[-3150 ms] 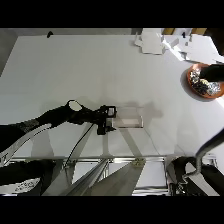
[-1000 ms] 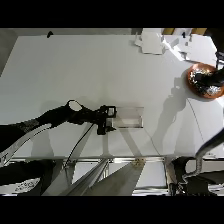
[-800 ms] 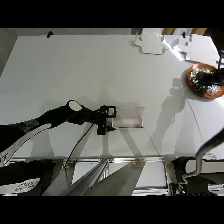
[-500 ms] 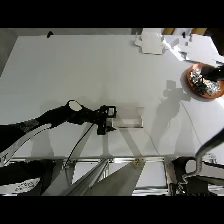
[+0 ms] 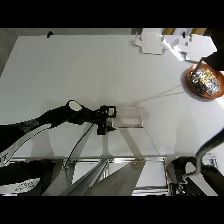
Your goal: Fold the box and place the chain.
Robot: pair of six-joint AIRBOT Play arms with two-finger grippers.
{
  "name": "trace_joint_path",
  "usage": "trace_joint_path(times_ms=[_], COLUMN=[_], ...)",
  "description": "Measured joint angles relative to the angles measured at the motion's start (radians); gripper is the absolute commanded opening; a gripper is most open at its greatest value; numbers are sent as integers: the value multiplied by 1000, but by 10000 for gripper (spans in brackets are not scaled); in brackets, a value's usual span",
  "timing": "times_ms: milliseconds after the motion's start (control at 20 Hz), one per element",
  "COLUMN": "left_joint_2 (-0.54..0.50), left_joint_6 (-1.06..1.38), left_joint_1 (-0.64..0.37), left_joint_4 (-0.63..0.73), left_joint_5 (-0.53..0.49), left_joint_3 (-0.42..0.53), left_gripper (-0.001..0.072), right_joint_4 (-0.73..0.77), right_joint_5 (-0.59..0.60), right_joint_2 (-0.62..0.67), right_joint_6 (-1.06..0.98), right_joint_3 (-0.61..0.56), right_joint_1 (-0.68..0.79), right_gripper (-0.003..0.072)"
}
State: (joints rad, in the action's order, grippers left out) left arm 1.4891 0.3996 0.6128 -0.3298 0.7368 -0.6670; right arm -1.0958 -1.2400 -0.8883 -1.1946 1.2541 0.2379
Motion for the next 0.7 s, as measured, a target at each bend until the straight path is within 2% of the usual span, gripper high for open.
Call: trace_joint_path(times_ms=[400, 700], left_joint_2=[0, 0], left_joint_6=[0, 0], left_joint_1=[0, 0], left_joint_4=[0, 0], left_joint_5=[0, 0], left_joint_3=[0, 0], left_gripper=[108, 108], right_joint_4=[22, 78], right_joint_5=[-185, -230], right_joint_2=[213, 304], right_joint_6=[-11, -45], right_joint_3=[0, -1], right_joint_1=[-278, -466], right_gripper=[11, 11])
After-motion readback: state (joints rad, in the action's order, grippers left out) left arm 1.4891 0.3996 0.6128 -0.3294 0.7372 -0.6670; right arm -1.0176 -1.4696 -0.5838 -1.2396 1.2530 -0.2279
